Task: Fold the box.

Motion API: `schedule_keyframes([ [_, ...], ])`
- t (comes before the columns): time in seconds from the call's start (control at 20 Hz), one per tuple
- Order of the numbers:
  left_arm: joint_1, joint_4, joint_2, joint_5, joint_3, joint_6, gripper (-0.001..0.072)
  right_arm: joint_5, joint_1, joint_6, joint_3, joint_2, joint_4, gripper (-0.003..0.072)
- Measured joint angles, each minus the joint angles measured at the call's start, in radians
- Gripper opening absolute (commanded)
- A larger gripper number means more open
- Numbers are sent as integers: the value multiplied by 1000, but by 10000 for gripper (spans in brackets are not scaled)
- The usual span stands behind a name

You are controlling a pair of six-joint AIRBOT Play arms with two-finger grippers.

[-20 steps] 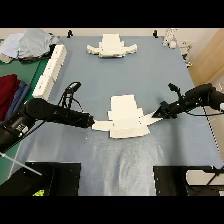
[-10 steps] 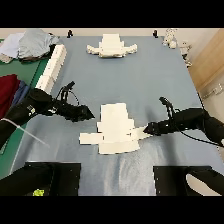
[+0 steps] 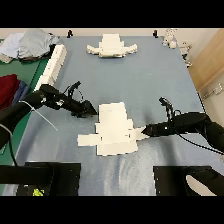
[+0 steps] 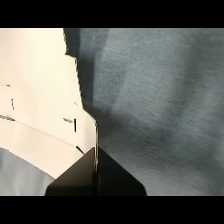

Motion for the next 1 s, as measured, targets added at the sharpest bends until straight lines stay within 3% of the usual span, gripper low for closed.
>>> schedule_keyframes([
  [0.35, -76, -63, -167, -63, 114, 69, 421, 0, 2, 5, -1, 3, 1, 3],
  [0.6, -125, -77, -213, -118, 158, 123, 420, -5, 2, 5, -1, 3, 0, 3],
  [0.65, -129, -79, -216, -128, 161, 134, 410, -6, 2, 5, -1, 3, -1, 3],
  [0.75, -134, -79, -220, -156, 166, 162, 239, -8, 2, 5, -1, 3, -2, 3],
  [1.0, -137, -75, -223, -202, 173, 228, 234, -15, 2, 5, -2, 3, -2, 3],
])
